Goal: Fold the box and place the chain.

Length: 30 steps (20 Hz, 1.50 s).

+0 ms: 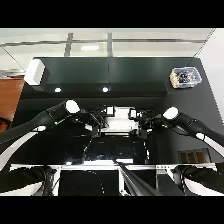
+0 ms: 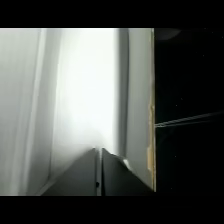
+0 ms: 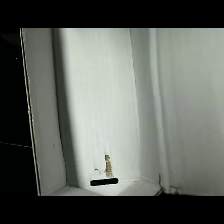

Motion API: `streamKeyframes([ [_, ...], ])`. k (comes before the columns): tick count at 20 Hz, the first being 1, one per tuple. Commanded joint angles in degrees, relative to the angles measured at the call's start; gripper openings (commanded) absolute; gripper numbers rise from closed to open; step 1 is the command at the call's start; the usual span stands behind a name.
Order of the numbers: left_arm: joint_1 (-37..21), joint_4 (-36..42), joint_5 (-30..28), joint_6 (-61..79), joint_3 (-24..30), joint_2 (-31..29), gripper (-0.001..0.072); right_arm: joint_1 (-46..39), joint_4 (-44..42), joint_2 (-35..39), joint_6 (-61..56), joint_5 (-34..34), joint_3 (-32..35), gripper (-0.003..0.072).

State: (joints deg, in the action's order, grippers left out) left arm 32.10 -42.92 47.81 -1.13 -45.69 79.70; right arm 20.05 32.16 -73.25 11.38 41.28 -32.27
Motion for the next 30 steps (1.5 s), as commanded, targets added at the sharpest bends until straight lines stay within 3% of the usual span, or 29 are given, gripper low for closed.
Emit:
streamKeyframes([
  [1,-1.66,-6.25,8.04,-9.42,-2.36,-0.17,0.0024,0.07,0.02,0.00,0.02,0.04,0.02,0.0407],
  [4,-8.13,-7.85,15.23,-19.54,-2.80,-2.51,0.0021,0.07,0.02,0.00,0.02,0.04,0.02,0.0407],
  [11,-25.77,-8.33,17.57,-33.90,-2.38,-16.39,0.0022,0.07,0.02,0.00,0.02,0.04,0.02,0.0407],
  [16,-36.72,-9.70,15.82,-72.89,5.01,-12.81,0.0024,0.07,0.02,0.00,0.02,0.04,0.02,0.0406],
  [18,-38.97,-1.60,17.77,-71.60,9.33,-8.57,0.0024,0.07,0.02,0.00,0.02,0.04,0.02,0.0407],
  [20,-39.58,6.40,18.23,-65.92,12.04,-3.87,0.0024,0.07,0.02,0.00,0.02,0.04,0.02,0.0407],
  [23,-35.98,11.85,16.06,-62.66,12.17,1.40,0.0023,0.07,0.02,0.00,0.02,0.04,0.02,0.0406],
  [28,-27.56,12.55,7.82,-62.75,11.89,2.93,0.0023,0.07,0.02,0.00,0.02,0.02,0.02,0.0407],
  [30,-25.44,12.81,8.39,-62.73,11.76,3.02,0.0023,0.07,0.02,0.00,0.02,0.04,0.02,0.0407],
])
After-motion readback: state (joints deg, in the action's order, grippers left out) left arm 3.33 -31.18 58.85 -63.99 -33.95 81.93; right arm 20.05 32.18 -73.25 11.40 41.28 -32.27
